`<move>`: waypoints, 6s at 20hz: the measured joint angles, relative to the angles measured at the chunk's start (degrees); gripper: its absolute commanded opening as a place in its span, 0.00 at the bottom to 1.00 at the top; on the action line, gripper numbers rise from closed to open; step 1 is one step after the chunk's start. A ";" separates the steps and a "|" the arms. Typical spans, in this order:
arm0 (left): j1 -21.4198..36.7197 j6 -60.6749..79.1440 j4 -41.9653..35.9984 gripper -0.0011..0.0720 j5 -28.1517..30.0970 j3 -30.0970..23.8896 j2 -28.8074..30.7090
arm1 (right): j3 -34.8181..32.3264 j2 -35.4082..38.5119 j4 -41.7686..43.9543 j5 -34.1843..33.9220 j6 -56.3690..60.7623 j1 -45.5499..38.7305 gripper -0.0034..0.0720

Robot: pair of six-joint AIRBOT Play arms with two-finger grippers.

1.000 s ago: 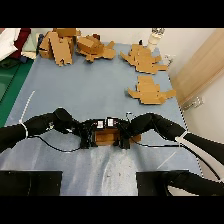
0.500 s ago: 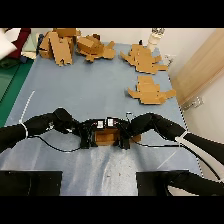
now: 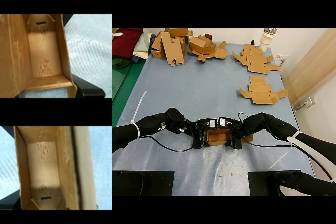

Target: Fold the box.

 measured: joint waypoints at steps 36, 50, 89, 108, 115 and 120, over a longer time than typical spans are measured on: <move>0.00 -0.02 -0.07 0.50 0.07 0.00 0.00 | 0.00 0.00 -0.02 -0.02 -0.02 0.00 0.83; -0.04 -0.02 -0.07 0.50 0.11 0.00 0.00 | 0.00 0.55 -3.19 -0.57 11.28 0.02 1.00; 0.00 -5.55 7.96 0.50 -0.26 0.37 1.66 | 0.42 14.62 2.36 3.85 68.50 0.00 0.05; 0.00 -7.67 7.34 0.97 0.11 0.37 1.66 | 0.42 9.44 2.80 8.24 68.67 2.43 0.05; 0.00 -8.79 7.32 0.97 -0.26 0.37 1.66 | 0.42 9.42 2.78 8.17 68.67 2.43 0.05; 0.02 -12.48 8.72 0.97 -0.39 0.37 1.66 | 0.42 9.42 2.80 7.96 68.67 2.43 0.05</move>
